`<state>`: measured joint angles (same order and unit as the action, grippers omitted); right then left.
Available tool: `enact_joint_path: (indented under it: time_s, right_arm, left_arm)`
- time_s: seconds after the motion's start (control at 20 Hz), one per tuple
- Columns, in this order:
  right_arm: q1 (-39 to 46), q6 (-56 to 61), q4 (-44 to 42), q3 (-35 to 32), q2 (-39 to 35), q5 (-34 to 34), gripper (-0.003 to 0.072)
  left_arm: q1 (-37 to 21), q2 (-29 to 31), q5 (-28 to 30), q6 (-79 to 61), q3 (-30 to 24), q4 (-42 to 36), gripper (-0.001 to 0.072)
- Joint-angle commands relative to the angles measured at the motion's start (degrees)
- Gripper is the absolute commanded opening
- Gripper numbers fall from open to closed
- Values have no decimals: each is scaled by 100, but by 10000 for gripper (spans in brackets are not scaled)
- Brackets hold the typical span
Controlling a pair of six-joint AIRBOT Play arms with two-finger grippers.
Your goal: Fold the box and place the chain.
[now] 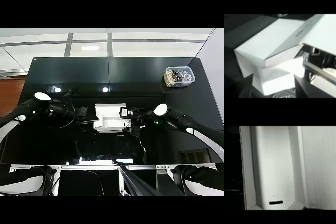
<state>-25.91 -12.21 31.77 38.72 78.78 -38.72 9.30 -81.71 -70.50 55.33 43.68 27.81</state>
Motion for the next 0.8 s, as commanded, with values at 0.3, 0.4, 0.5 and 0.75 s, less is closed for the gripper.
enact_joint_path:
  time_s: [0.3, 0.4, 0.5, 0.75]
  right_arm:
    - [-2, 0, -2, 4, 4, -2, 156]
    - [-2, 0, -2, 4, 4, -2, 156]
    - [-2, 0, 0, 4, 4, -2, 156]
    - [-2, 0, 0, 4, 4, -2, 156]
  left_arm:
    - [1307, 46, 564, 2658, 1067, 2520, 476]
    - [1543, 46, 739, 3134, 1106, 2955, 347]
    - [1790, 46, 839, 3598, 1108, 3344, 347]
    - [2321, 46, 892, 5095, 1239, 4754, 350]
